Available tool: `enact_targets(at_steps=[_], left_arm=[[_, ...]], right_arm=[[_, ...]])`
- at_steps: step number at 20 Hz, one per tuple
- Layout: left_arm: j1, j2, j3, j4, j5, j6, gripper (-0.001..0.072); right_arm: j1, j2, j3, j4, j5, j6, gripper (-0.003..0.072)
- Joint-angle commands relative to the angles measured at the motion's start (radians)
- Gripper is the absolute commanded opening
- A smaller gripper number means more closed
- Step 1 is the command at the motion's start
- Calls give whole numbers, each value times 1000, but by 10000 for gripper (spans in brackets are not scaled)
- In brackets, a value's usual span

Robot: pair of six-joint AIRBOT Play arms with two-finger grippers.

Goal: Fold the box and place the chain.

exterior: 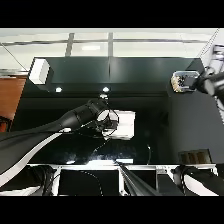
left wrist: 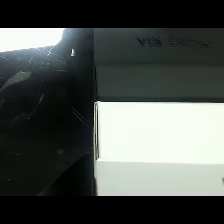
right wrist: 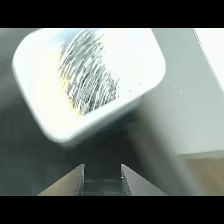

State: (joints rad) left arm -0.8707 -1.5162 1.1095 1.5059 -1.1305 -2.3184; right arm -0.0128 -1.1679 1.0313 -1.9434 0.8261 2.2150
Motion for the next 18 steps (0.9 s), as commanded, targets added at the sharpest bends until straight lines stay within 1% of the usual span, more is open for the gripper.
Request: enact_targets(at_steps=[1,2,3,4,5,6,8,12,16,17,18], left_arm=[[0,0,0,1,0,0,25],[0,0,0,1,0,0,25],[0,0,0,1,0,0,25],[0,0,0,1,0,0,25],[0,0,0,1,0,0,25],[0,0,0,1,1,0,25],[0,0,0,1,2,0,25],[0,0,0,0,0,0,25],[0,0,0,0,0,0,25],[0,0,0,0,0,0,25],[0,0,0,0,-1,0,25]], right_arm=[[-228,-160,138,365,-191,-121,285],[-244,-224,207,434,-171,-230,286],[-246,-296,291,478,-119,-346,287],[-241,-363,371,488,-57,-441,436],[-233,-431,451,491,14,-537,643],[-227,-488,512,491,71,-601,643],[-225,-552,554,490,107,-635,643],[-226,-631,554,488,162,-653,642],[-226,-653,554,489,129,-657,633],[-226,-654,554,480,120,-656,607],[-226,-655,554,465,118,-656,491]])
